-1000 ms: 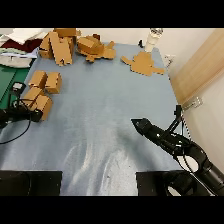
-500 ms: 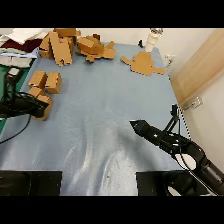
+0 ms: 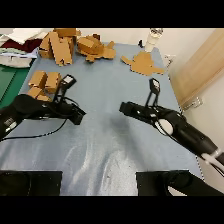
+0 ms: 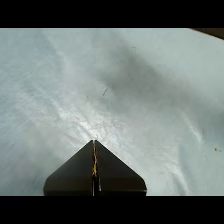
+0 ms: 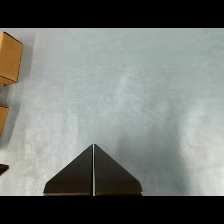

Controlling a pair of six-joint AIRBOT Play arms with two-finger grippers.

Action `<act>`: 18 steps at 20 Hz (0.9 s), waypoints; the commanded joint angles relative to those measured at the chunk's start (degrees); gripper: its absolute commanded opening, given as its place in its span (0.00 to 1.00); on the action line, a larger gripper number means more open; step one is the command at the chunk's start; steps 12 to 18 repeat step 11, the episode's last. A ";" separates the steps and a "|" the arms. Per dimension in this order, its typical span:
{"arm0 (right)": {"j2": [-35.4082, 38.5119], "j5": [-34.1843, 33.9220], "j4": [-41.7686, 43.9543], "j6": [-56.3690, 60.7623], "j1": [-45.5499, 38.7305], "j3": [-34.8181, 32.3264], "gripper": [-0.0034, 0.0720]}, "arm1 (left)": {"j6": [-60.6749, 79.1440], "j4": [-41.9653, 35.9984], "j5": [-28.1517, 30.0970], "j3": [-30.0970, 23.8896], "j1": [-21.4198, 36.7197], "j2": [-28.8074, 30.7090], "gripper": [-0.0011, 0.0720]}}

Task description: Fold the box.

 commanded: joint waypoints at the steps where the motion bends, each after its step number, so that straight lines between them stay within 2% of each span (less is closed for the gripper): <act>1: -8.09 0.33 0.79 -1.95 0.00 5.84 0.05 | -2.03 -0.63 1.18 3.98 -2.73 -6.56 0.03; 18: -8.35 1.18 1.53 -1.84 0.00 5.81 0.05 | -2.03 -0.61 0.87 4.42 -2.73 -6.73 0.03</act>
